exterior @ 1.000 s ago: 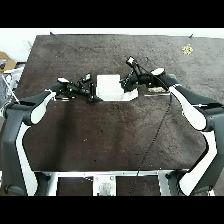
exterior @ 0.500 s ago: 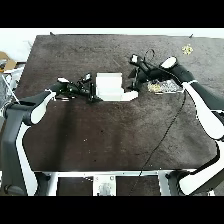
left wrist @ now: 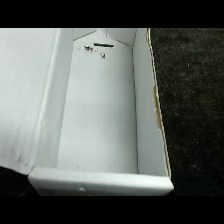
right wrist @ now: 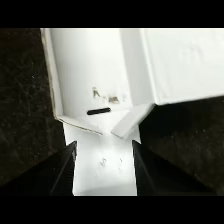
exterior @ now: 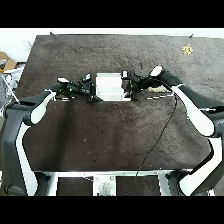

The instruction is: Fold the box and place the chain.

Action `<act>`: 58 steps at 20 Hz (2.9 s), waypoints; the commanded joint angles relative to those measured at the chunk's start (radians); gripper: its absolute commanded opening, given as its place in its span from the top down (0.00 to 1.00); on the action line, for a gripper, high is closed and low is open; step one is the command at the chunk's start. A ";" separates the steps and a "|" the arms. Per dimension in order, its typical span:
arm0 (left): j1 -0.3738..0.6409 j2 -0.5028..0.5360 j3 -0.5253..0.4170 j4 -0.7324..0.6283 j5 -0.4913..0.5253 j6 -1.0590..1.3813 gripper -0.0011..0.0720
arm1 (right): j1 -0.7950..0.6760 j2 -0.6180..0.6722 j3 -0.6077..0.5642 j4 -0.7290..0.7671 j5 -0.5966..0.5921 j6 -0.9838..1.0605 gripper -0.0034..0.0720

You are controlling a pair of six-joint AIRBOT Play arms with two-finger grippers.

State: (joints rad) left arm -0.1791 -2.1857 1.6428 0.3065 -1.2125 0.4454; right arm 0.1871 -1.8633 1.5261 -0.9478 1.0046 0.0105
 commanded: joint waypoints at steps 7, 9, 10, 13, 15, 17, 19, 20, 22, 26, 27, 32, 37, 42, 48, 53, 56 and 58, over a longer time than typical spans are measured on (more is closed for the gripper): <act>0.000 0.000 0.000 0.000 0.000 0.000 0.42 | 0.019 -0.014 -0.001 0.101 0.000 0.000 0.54; 0.000 0.000 0.000 0.000 0.000 0.000 0.42 | 0.036 -0.021 -0.001 0.108 0.000 -0.005 0.54; 0.000 0.000 0.000 0.000 0.000 0.000 0.42 | 0.046 -0.029 -0.001 0.121 0.000 -0.020 0.54; 0.000 0.000 0.000 0.000 0.000 0.000 0.42 | 0.072 -0.047 -0.001 0.142 -0.039 -0.041 0.54; 0.000 0.000 0.000 0.000 0.000 0.000 0.42 | 0.079 -0.047 -0.001 0.145 -0.069 -0.042 0.54; 0.000 0.000 0.000 0.000 0.000 0.000 0.42 | 0.077 -0.047 -0.001 0.147 -0.069 -0.041 0.54; 0.000 0.000 0.000 0.000 0.000 0.000 0.42 | 0.077 -0.047 -0.001 0.148 -0.069 -0.041 0.54; 0.000 0.000 0.000 0.000 0.000 0.000 0.42 | 0.077 -0.047 -0.001 0.148 -0.070 -0.042 0.54; 0.000 0.000 0.000 0.000 0.000 0.000 0.42 | 0.077 -0.047 -0.001 0.148 -0.069 -0.042 0.54; 0.000 0.000 0.000 0.000 0.000 0.000 0.42 | 0.077 -0.047 -0.001 0.144 -0.062 -0.045 0.34; 0.000 0.000 0.000 0.000 0.000 0.000 0.42 | 0.077 -0.047 -0.001 0.143 -0.063 -0.045 0.08; 0.000 0.000 0.000 0.000 0.000 0.000 0.42 | 0.072 -0.045 -0.001 0.113 -0.062 -0.044 0.11; 0.000 0.000 0.000 0.000 0.000 0.000 0.42 | 0.026 0.006 0.000 -0.007 0.007 0.151 0.90; 0.000 0.000 0.000 0.000 0.000 0.000 0.42 | -0.037 0.118 0.001 -0.107 0.068 0.543 0.95; 0.000 0.000 0.000 0.000 0.000 0.000 0.42 | -0.143 0.156 0.000 -0.103 0.092 0.881 0.95; 0.000 0.000 0.000 0.000 0.000 0.000 0.42 | -0.170 0.104 -0.001 -0.100 0.088 1.004 0.95; 0.000 0.000 0.000 0.000 0.000 0.000 0.42 | -0.170 0.040 -0.001 -0.089 0.087 1.066 0.95; 0.000 0.000 0.000 0.000 0.000 0.000 0.42 | -0.169 -0.007 -0.001 0.019 0.095 1.055 0.95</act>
State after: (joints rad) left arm -0.1799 -2.1857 1.6428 0.3065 -1.2125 0.4446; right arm 0.0189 -1.8168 1.5253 -1.0187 1.0920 1.0237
